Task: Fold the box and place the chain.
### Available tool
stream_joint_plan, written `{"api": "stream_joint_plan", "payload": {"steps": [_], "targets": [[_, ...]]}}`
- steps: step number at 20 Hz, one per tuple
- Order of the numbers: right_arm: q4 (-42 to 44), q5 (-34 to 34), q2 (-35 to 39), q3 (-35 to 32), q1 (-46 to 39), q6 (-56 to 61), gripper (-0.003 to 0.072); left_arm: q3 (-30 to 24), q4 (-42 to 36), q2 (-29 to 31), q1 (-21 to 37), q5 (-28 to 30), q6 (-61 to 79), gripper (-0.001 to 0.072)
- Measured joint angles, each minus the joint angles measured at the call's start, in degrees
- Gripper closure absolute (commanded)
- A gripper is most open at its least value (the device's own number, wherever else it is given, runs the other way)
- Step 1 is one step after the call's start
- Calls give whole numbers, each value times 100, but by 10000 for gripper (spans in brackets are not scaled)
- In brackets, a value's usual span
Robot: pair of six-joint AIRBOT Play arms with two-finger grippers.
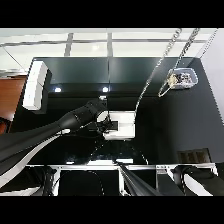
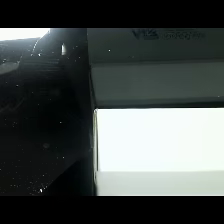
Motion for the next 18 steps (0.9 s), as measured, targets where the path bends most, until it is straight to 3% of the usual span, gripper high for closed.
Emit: {"api": "stream_joint_plan", "payload": {"steps": [10,18], "targets": [[-258,140,-42,-616,525,-2,665,0,0,2,0,0,0,681],[-901,308,59,-1851,1019,24,665,0,0,0,0,-2,-2,681]]}}
